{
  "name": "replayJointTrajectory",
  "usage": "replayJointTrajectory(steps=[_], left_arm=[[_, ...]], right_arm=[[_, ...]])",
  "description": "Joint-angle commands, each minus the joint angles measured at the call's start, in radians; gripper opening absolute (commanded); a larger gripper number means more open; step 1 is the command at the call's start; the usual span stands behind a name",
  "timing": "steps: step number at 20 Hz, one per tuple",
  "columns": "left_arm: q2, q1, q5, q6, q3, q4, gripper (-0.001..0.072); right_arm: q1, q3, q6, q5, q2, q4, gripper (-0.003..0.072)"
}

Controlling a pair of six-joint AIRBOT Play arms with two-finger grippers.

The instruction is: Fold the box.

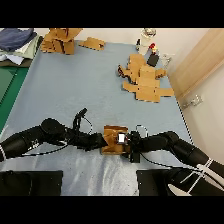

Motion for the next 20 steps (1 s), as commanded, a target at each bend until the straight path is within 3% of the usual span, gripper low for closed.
replayJointTrajectory(steps=[1, 9, 11, 14, 20], left_arm=[[0.000, -0.006, 0.015, 0.004, 0.001, -0.027, 0.0369], [0.000, -0.005, 0.011, -0.088, 0.001, 0.183, 0.0372], [0.000, -0.005, 0.012, -0.094, 0.002, 0.199, 0.0432], [0.000, -0.009, 0.012, -0.093, 0.020, 0.199, 0.0431], [0.000, -0.107, 0.068, -0.224, 0.077, 0.363, 0.0428]], right_arm=[[0.001, 0.000, -0.002, 0.001, -0.001, 0.000, 0.0505], [0.001, 0.000, -0.002, 0.001, -0.001, 0.000, 0.0505], [0.001, 0.000, -0.002, 0.001, -0.001, 0.000, 0.0505], [0.001, 0.000, -0.002, 0.001, -0.001, 0.000, 0.0505], [0.001, 0.000, -0.002, 0.001, -0.001, 0.000, 0.0505]])
